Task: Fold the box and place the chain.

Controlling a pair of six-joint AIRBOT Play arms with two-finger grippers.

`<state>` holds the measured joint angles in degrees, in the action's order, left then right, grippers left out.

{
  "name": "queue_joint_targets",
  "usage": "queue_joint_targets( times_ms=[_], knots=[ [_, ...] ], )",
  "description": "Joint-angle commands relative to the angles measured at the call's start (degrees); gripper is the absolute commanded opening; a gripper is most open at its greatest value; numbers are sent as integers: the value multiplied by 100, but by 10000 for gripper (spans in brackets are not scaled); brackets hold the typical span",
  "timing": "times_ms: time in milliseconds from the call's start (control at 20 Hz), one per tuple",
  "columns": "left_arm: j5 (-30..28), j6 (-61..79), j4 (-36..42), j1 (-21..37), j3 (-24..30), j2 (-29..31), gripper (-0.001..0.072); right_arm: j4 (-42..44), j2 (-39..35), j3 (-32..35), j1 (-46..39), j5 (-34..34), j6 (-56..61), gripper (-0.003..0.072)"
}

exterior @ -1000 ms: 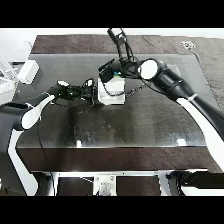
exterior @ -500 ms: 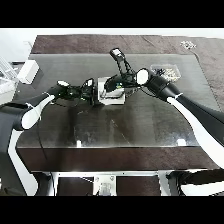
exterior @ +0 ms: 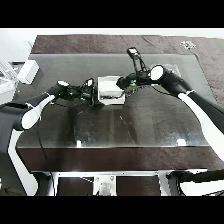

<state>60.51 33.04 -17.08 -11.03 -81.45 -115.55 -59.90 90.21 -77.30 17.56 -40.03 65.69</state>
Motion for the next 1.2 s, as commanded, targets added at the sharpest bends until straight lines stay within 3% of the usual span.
queue_joint_targets(
  times_ms=[0,350,800,1150],
  knots=[
    [0,2,-2,2,-4,2,524,-24,-155,181,-656,-249,190,515],
    [0,2,0,2,-4,2,524,-9,-304,964,-1840,267,723,516],
    [-9,4,0,2,-4,2,524,-7,-214,1600,-1926,2063,1416,530],
    [-7,4,0,2,-4,2,524,621,308,1434,-1729,2660,1622,541]
  ],
)
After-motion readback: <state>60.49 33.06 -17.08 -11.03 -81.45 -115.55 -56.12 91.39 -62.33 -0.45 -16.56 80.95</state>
